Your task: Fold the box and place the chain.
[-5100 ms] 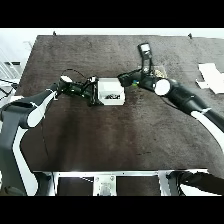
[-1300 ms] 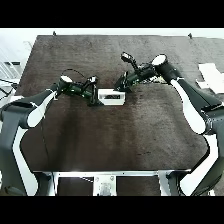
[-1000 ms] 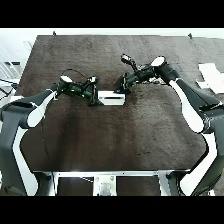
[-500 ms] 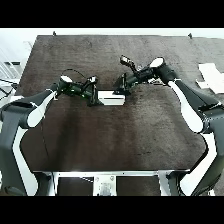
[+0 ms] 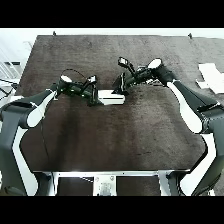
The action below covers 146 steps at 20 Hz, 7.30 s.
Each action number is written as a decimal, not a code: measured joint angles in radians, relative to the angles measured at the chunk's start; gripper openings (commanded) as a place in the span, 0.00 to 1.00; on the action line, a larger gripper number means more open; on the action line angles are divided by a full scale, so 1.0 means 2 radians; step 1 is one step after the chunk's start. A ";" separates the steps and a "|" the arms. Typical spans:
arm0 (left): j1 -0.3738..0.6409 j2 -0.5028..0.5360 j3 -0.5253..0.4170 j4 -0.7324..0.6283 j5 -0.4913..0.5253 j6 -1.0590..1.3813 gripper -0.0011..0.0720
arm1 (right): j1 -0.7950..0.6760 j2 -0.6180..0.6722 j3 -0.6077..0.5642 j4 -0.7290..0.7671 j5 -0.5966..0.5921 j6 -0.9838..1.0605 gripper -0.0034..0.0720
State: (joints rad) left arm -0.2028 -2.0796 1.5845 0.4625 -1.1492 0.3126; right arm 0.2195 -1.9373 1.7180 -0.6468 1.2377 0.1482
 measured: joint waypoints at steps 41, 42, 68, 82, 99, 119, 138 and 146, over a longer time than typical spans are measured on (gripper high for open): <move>-0.001 0.000 0.000 0.000 -0.001 0.001 0.57 | 0.000 0.010 -0.008 -0.006 0.001 0.000 0.39; -0.001 0.000 0.000 0.000 -0.001 0.000 0.57 | 0.000 0.010 -0.008 -0.006 0.000 0.001 0.33; -0.001 0.000 0.000 0.000 -0.001 0.001 0.57 | 0.001 0.010 -0.054 -0.004 0.018 0.000 0.24; 0.000 0.000 0.000 -0.002 0.002 -0.001 0.57 | -0.013 0.004 -0.082 0.058 0.019 -0.013 0.24; -0.001 0.000 0.000 0.002 -0.001 0.003 0.57 | 0.003 -0.011 -0.080 0.017 0.003 0.069 0.05; -0.001 0.000 0.000 0.000 -0.001 0.000 0.57 | -0.030 0.153 -0.137 0.163 0.012 0.039 0.05; -0.001 0.000 0.000 -0.013 0.006 0.001 0.04 | -0.258 0.654 -0.598 0.166 -0.266 -0.001 0.05; 0.000 0.043 0.001 -0.027 0.023 -0.045 0.03 | -0.263 0.714 -0.656 0.166 -0.346 -0.010 0.05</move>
State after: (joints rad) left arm -0.2035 -1.9934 1.5856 0.4091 -1.1042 0.2222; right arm -0.3061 -0.5098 0.4068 -0.3149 0.5465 0.1280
